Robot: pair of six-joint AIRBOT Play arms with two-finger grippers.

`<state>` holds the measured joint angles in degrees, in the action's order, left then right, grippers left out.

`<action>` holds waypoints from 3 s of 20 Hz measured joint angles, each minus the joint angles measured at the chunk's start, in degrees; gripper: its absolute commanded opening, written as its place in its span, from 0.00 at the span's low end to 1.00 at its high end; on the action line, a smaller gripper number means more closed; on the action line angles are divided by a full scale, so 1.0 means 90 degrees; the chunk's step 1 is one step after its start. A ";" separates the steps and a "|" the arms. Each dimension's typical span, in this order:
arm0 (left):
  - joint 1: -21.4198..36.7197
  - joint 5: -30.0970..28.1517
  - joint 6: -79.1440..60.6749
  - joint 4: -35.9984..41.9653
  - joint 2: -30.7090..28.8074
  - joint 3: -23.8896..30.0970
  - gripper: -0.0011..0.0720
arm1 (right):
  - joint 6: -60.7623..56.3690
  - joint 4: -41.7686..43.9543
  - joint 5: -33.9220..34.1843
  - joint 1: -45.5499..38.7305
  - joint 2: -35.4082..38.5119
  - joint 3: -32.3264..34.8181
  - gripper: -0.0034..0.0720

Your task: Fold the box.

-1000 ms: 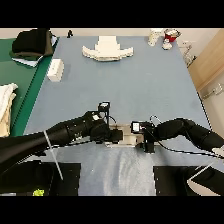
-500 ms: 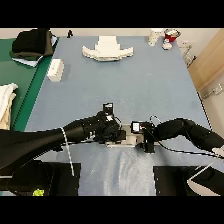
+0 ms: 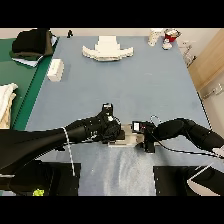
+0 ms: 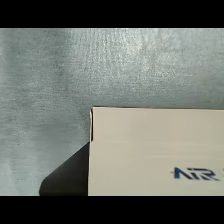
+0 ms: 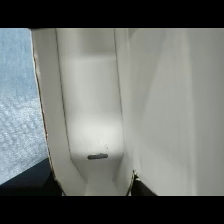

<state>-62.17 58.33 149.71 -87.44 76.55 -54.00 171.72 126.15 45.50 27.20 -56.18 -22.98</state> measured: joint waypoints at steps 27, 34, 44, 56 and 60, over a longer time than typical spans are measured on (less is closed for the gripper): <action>-0.0005 -0.0138 -0.0010 -0.0063 0.0304 -0.0007 0.04 | 0.0027 0.0005 -0.0002 0.0000 0.0000 -0.0002 0.66; 0.0000 -0.0073 -0.0012 -0.0136 0.0323 -0.0005 0.04 | 0.0024 0.0007 -0.0005 0.0002 0.0000 0.0000 0.66; 0.0000 0.0017 0.0002 -0.0114 0.0304 -0.0117 0.54 | 0.0024 0.0007 -0.0005 0.0002 -0.0002 0.0000 0.66; -0.0138 0.0585 0.0090 -0.0452 0.0284 -0.0359 0.54 | 0.0024 0.0007 -0.0005 0.0000 -0.0002 0.0000 0.66; -0.0379 0.0673 0.0457 -0.0755 0.0386 -0.0430 0.32 | 0.0027 0.0007 -0.0002 0.0002 -0.0005 0.0000 0.66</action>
<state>-65.58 64.38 153.82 -94.24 80.03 -57.87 171.96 126.21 45.47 27.22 -56.23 -22.98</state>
